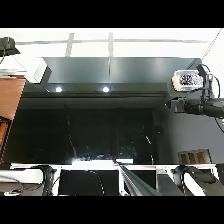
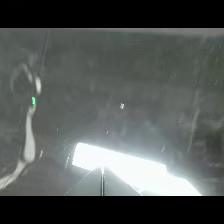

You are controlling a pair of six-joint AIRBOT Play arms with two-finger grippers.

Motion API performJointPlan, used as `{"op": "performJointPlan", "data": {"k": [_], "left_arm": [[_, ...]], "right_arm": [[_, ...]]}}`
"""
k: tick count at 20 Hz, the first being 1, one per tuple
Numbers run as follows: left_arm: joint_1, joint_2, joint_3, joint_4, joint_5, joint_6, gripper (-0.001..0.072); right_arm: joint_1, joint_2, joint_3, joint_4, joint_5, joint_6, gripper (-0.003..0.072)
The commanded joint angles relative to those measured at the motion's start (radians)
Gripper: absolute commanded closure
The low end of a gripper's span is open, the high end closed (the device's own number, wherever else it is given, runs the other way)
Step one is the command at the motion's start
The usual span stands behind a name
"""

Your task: Fold the box and place the chain.

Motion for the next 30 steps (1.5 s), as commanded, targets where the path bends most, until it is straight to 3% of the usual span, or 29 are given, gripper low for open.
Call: {"op": "performJointPlan", "data": {"k": [1, 5, 7, 9, 11, 15, 30], "left_arm": [[-0.037, 0.302, -0.36, -0.063, 0.119, 0.0, 0.0683], [-0.14, 0.672, -0.931, -0.165, 0.451, 0.175, 0.0683], [-0.182, 0.815, -1.158, -0.164, 0.579, 0.178, 0.0681], [-0.192, 0.928, -1.321, -0.164, 0.632, 0.178, 0.0681], [-0.192, 1.006, -1.417, -0.16, 0.667, 0.178, 0.0681], [-0.192, 1.062, -1.443, -0.16, 0.681, 0.177, 0.068], [-0.192, 1.057, -1.443, -0.16, 0.679, 0.177, 0.068]], "right_arm": [[0.001, 0.003, 0.029, -0.007, -0.066, -0.068, 0.0673], [0.006, 0.023, 0.021, 0.018, -0.159, -0.279, 0.0677], [0.01, 0.061, -0.027, 0.004, -0.264, -0.271, 0.0679], [0.006, 0.08, -0.102, -0.074, -0.38, -0.164, 0.0677], [0.006, 0.077, -0.157, -0.14, -0.456, -0.14, 0.0674], [0.006, 0.077, -0.163, -0.206, -0.413, -0.141, 0.0673], [0.006, 0.077, -0.163, -0.206, -0.412, -0.141, 0.0673]]}}
